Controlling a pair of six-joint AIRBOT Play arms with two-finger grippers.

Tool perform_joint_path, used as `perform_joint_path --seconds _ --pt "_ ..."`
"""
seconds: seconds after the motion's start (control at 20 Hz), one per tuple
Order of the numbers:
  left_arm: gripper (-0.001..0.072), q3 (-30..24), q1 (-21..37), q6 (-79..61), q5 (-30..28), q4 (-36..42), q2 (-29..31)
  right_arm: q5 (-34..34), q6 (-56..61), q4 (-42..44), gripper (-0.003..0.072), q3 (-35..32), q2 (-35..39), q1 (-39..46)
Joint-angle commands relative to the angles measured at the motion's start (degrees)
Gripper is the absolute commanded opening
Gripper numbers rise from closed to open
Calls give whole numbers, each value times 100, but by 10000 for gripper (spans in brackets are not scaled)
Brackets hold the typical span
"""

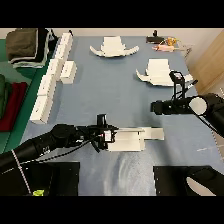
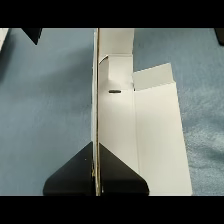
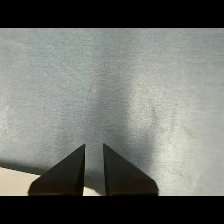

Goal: Fold the box.

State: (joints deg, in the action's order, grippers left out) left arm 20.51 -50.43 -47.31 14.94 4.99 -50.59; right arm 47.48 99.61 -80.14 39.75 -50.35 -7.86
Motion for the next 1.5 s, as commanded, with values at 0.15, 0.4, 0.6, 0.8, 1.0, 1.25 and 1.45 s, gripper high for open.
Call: perform_joint_path --seconds 0.15,0.4,0.6,0.8,1.0,1.25,1.45 --pt "9 -240 -173 -258 -382 446 -203 2 0 46 180 -2 7 -13" --pt "12 -225 -170 9 -387 575 -170 2 0 50 180 -2 4 -13" --pt "12 72 37 1005 -372 551 153 0 -2 48 180 -2 4 -13" --pt "12 133 302 1294 249 229 61 4 -2 50 180 -2 4 -13" --pt "12 133 407 2120 380 -697 11 4 -2 66 179 -2 4 -13" --pt "13 420 920 4083 1617 -2815 9 -7 -2 61 179 -2 4 -13" --pt "13 654 1191 4133 1941 -2909 -39 -20 -2 63 180 -2 0 -13"
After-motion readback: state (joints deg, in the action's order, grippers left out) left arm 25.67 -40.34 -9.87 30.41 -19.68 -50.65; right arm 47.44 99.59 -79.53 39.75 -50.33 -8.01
